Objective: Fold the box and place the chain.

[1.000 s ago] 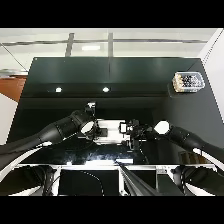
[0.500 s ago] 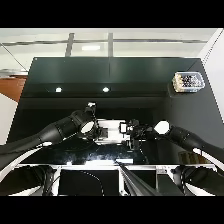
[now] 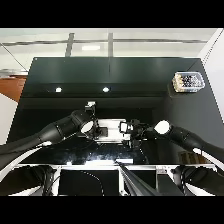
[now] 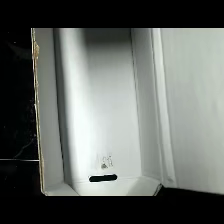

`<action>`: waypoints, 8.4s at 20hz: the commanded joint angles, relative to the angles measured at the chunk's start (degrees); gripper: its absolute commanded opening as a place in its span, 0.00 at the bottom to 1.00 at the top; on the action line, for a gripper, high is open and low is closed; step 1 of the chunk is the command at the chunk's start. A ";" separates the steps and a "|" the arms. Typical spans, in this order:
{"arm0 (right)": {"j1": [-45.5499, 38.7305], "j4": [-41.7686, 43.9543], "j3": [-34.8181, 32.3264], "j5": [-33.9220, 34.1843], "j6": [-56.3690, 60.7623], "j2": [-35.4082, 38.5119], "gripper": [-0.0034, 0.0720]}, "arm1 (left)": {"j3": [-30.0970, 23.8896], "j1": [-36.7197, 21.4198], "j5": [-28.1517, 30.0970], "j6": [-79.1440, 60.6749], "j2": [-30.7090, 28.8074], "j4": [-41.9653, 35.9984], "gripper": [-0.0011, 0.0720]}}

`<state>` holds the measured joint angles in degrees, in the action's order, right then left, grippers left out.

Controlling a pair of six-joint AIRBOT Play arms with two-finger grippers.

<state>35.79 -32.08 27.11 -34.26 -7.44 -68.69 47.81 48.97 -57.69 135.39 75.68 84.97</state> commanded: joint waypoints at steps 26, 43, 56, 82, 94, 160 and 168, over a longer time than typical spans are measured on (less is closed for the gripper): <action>0.04 2.99 -0.02 -4.15 7.02 6.97 0.45 | 0.07 0.00 -2.95 -1.44 0.00 2.58 0.06; 3.61 6.32 -0.04 1.38 7.02 3.26 0.64 | 0.07 0.02 -3.06 -1.44 0.00 2.36 0.06; -5.62 -11.13 0.00 -9.01 35.91 15.21 0.13 | 0.07 0.00 -2.99 -1.44 0.00 2.51 0.06; -20.17 0.61 -2.47 -20.31 78.71 4.11 0.13 | 0.04 -0.04 -3.91 -1.44 0.00 1.55 0.06; -18.75 4.76 0.87 -28.48 71.67 4.13 0.74 | 0.04 -0.04 -3.93 -1.44 0.00 1.55 0.06; 15.04 -49.44 27.80 -25.73 148.08 -12.68 0.37 | 0.04 0.00 -2.80 -1.64 0.00 1.36 0.06; 15.04 -49.90 27.80 -25.64 148.06 -13.42 0.37 | 0.04 0.00 -2.60 -1.64 0.00 1.36 0.06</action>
<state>50.76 -81.80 54.94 -60.12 140.59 -81.80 47.86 48.95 -60.45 133.80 75.68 86.30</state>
